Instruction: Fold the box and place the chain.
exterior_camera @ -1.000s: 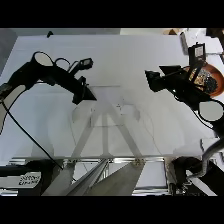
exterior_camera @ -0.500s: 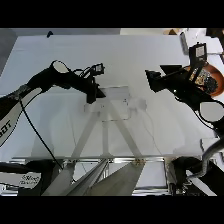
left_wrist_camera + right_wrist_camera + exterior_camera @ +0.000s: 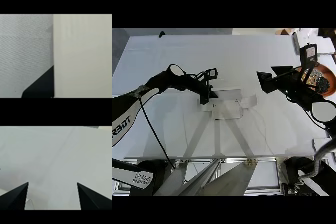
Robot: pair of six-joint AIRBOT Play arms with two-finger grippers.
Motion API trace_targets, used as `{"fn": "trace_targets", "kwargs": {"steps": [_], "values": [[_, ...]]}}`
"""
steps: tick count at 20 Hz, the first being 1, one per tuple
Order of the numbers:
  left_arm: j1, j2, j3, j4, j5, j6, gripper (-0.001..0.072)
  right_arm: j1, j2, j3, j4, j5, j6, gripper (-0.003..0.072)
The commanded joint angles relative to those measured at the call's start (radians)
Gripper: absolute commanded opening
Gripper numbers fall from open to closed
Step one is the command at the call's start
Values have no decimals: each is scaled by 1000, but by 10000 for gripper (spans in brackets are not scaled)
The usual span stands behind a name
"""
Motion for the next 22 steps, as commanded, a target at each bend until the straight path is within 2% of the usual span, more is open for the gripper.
{"fn": "trace_targets", "kwargs": {"steps": [1, 3, 7, 14, 18, 22], "values": [[2, -4, 0, 3, 0, 16, 2, 0, 0, 1, 0, 4, 0, 639], [2, -5, 0, 2, -7, 16, 1, 0, 0, 1, 0, 4, 0, 639], [3, -4, 0, 2, -98, 39, 1, 0, 0, 1, 0, 4, 0, 638], [2, -9, 0, 3, -29, 87, 2, 0, 0, 1, 1, 5, 0, 638], [0, -28, 0, 59, -33, 85, 3, 0, 0, 1, 1, 5, 0, 638], [0, -29, 0, 59, -40, 82, 13, 0, 0, 1, 1, 5, 0, 639]]}}
